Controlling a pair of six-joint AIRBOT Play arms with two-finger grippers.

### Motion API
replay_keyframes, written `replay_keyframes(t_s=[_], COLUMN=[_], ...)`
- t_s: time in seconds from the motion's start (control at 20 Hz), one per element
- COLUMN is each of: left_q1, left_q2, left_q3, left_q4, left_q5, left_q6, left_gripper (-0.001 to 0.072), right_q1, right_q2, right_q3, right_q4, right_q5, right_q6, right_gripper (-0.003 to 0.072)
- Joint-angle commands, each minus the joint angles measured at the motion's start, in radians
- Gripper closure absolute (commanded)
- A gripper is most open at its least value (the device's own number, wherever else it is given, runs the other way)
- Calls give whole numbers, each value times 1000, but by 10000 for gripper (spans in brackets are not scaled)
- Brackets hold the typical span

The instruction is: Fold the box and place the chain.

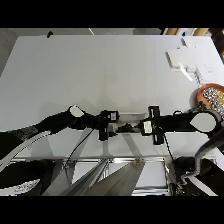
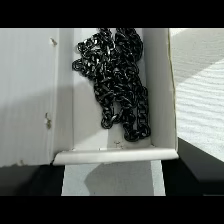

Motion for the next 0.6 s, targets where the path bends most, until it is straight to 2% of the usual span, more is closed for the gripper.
replay_keyframes(t_s=[0.0,0.15,0.3,0.4,0.45,0.55], left_q1=[0,0,0,0,0,0], left_q2=[0,0,0,0,0,0], left_q3=[-1,0,0,-1,0,0], left_q4=[0,0,0,0,0,0], left_q5=[0,0,0,0,0,0], left_q6=[0,0,0,0,0,0], left_gripper=[365,365,365,365,365,365], right_q1=[105,181,198,195,185,124], right_q2=[-26,-106,-174,-159,-141,-93], right_q3=[1,1,1,17,37,77], right_q4=[90,90,89,47,-2,-100], right_q5=[-143,-200,-243,-230,-192,-108], right_q6=[0,0,0,0,0,1], right_gripper=[674,674,669,554,519,504])
